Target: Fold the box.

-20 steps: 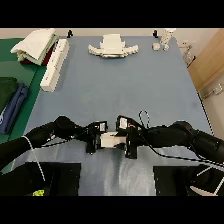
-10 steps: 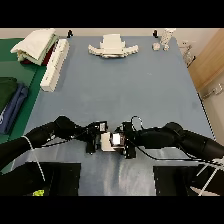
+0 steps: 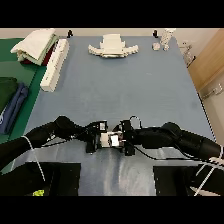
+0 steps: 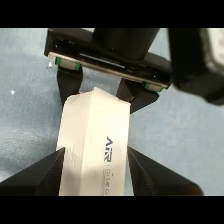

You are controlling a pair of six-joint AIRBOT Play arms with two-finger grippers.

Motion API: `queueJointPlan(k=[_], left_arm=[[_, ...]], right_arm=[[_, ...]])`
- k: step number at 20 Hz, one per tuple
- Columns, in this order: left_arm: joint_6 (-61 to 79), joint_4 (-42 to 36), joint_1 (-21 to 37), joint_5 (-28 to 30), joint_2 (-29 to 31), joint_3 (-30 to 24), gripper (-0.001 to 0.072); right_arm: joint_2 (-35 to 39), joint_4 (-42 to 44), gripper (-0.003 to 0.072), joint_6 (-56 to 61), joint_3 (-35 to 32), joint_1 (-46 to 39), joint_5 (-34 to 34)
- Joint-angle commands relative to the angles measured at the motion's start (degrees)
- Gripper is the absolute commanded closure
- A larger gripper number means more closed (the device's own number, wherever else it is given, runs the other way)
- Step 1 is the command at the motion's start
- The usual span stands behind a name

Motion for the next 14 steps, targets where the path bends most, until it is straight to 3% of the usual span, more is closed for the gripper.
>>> queueJointPlan(k=[1,3,5,12,14], left_arm=[[0.1,0.0,0.0,-0.1,0.0,0.0,0.0234],[0.1,0.0,0.0,-0.1,0.0,0.0,0.0234],[0.1,0.0,0.0,-0.1,0.0,0.0,0.0234],[0.1,0.0,0.0,-0.1,0.0,0.0,0.0234],[0.1,0.0,0.0,-0.1,0.0,0.0,0.0234]], right_arm=[[1.5,-0.4,0.0105,-0.1,0.0,0.0,0.7],[2.6,-0.5,0.0107,-0.1,0.0,0.0,0.8],[3.0,-1.4,0.0164,-0.1,0.0,0.0,1.0],[2.9,-3.3,0.0184,0.0,0.1,-0.1,5.0],[2.9,-3.3,0.0325,0.0,0.1,-0.1,4.9]])
